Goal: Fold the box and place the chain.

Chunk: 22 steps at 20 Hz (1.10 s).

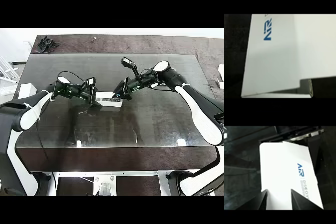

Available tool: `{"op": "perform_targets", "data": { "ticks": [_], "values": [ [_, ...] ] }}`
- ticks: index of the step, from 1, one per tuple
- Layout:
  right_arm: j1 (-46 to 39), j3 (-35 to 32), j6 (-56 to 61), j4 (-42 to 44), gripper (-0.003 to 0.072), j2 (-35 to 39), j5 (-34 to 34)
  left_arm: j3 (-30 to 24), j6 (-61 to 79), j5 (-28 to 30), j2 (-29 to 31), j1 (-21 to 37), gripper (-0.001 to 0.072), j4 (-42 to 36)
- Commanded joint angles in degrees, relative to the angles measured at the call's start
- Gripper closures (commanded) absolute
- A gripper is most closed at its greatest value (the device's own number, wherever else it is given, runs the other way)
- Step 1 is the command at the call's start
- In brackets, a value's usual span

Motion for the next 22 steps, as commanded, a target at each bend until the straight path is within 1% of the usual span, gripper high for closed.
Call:
{"op": "perform_targets", "data": {
  "ticks": [1,2,5,6,7,9,12,13,20,21,22],
  "values": [
    [0.1,-4.4,-6.9,3.9,0.0284,1.2,-4.8,0.0,0.0,0.0,0.0,0.0,0.0171,0.0],
    [0.0,-5.0,-8.1,5.3,0.0285,1.2,-4.7,0.0,0.0,0.0,0.0,0.0,0.0171,0.0],
    [0.1,-6.4,-10.8,6.1,0.0287,1.4,-4.5,0.0,0.0,0.0,0.0,0.0,0.0171,0.0],
    [0.1,-7.2,-13.1,7.4,0.0289,1.8,-4.3,0.0,0.0,0.0,0.0,0.0,0.0171,0.0],
    [0.1,-8.4,-16.1,9.3,0.0305,2.6,-4.0,0.0,0.0,0.0,0.0,0.0,0.0171,0.0],
    [0.1,-10.4,-18.6,10.8,0.0302,3.3,-6.1,0.0,0.0,0.1,0.0,0.0,0.0171,0.0],
    [0.1,-12.4,-21.8,10.9,0.0272,3.2,-9.3,0.0,0.0,0.1,0.0,0.0,0.0171,0.0],
    [0.1,-12.5,-22.4,10.9,0.0262,3.2,-9.7,0.0,0.0,0.0,0.0,0.0,0.0171,0.0],
    [0.2,-12.4,-25.0,11.3,0.0267,3.2,-9.7,0.0,0.0,0.1,0.0,0.0,0.0171,0.0],
    [0.2,-12.4,-25.0,11.3,0.0279,3.2,-9.7,0.0,0.0,0.1,0.0,0.0,0.0171,0.0],
    [0.4,-12.4,-24.9,11.2,0.0306,3.2,-9.5,0.0,0.0,0.1,0.0,0.0,0.0171,0.0]
  ]
}}
